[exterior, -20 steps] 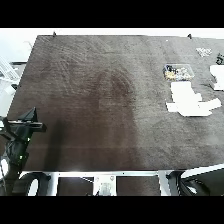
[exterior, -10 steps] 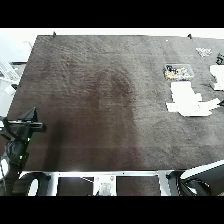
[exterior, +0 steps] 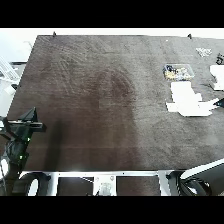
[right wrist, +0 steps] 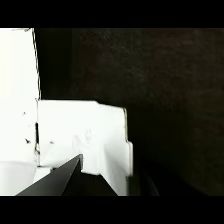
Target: Fold the box and place the chain.
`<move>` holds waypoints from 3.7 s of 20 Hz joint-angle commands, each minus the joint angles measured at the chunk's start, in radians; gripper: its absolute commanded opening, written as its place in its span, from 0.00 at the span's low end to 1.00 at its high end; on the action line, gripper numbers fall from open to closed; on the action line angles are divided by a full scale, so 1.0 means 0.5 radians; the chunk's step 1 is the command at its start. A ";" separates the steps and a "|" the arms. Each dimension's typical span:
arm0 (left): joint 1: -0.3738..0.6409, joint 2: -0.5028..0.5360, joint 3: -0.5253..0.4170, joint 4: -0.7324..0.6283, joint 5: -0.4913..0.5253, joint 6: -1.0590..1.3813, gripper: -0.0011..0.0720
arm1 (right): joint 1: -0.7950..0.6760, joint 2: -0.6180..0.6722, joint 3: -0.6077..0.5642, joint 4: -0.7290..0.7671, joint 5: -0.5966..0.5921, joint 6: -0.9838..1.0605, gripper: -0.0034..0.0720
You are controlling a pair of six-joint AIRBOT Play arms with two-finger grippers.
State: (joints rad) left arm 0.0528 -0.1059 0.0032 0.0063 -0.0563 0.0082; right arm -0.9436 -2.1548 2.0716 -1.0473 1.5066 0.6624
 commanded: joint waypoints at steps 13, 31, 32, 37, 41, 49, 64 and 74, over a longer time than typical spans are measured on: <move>0.001 0.000 0.000 0.000 0.000 0.000 0.04 | 0.002 -0.137 -0.076 0.348 0.159 -0.078 0.51; 0.001 0.000 0.001 0.001 0.000 0.000 0.04 | 0.016 -0.139 -0.134 0.820 0.672 -0.111 0.05; 0.001 0.001 0.000 0.001 -0.001 0.000 0.04 | 0.034 -0.130 -0.187 0.926 0.672 -0.065 0.05; 0.001 0.000 0.000 0.001 0.000 0.000 0.04 | 0.328 0.077 -0.680 1.100 0.671 -0.171 0.05; 0.001 0.001 0.000 0.001 0.000 0.000 0.04 | 0.626 0.340 -1.126 1.228 0.658 -0.253 0.05; 0.001 0.000 0.000 0.001 0.000 0.000 0.04 | 0.974 1.200 -2.530 1.498 -0.175 -0.379 0.05; 0.001 0.000 0.001 0.001 0.000 0.001 0.04 | 2.024 1.458 -2.560 1.818 -1.691 -0.226 0.04; 0.001 0.001 0.001 0.000 -0.033 -0.008 0.04 | 2.113 1.173 -2.353 1.818 -1.714 -0.224 0.05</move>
State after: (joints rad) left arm 0.0528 -0.1059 0.0032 0.0063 -0.0521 0.0078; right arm 0.1017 -1.5433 0.8818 -0.1383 0.6640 0.5472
